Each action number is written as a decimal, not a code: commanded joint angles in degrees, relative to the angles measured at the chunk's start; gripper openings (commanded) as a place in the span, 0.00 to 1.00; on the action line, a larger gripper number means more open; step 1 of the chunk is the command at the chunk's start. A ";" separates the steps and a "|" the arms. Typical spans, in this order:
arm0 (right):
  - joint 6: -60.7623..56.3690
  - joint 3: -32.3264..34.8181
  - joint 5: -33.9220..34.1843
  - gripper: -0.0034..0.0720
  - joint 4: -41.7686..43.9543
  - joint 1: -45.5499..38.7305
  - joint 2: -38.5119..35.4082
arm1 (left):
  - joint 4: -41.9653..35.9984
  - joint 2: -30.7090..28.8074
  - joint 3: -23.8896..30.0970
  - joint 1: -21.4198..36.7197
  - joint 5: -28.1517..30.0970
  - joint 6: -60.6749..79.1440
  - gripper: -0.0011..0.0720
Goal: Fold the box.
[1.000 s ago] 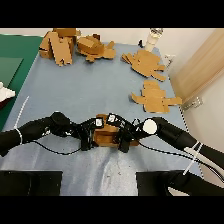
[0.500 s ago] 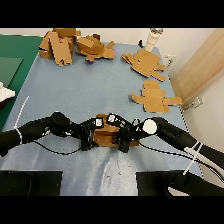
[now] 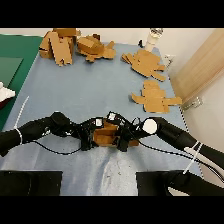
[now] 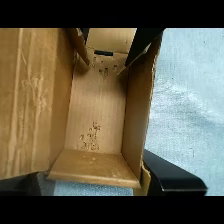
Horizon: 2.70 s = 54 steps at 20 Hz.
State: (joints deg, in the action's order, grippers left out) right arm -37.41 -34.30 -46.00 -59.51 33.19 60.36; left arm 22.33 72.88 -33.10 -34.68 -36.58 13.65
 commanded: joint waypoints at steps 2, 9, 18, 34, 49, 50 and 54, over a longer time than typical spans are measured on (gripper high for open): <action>-0.02 0.00 -0.28 0.61 0.85 0.07 0.04 | -0.02 -0.02 -0.04 0.02 -0.02 -0.02 0.88; -1.27 -0.02 -0.50 0.61 -0.13 0.04 0.02 | -0.02 -0.02 -0.04 0.00 0.00 -0.02 0.88; -35.32 0.00 -2.95 0.05 -20.06 -0.02 -7.37 | -0.02 -0.02 -0.04 0.00 -0.02 -0.02 0.88; -61.29 14.01 -1.11 0.05 -9.27 -20.68 -15.47 | -0.02 -0.02 -0.04 0.00 0.00 -0.02 0.88; -35.52 14.14 -0.70 0.05 28.87 -20.57 -9.73 | -0.02 -0.02 -0.04 0.02 0.02 -0.02 0.88; -34.47 14.14 -1.05 0.05 30.80 -20.57 -9.73 | -0.02 -0.02 -0.04 0.02 0.04 -0.02 0.88; -34.38 14.14 -1.05 0.05 30.80 -20.57 -9.81 | -0.02 -0.02 -0.04 0.02 0.02 -0.02 0.88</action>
State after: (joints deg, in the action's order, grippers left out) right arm -73.87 -20.18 -46.39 -31.86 12.60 50.59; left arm 22.31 72.88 -33.10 -34.68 -36.56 13.63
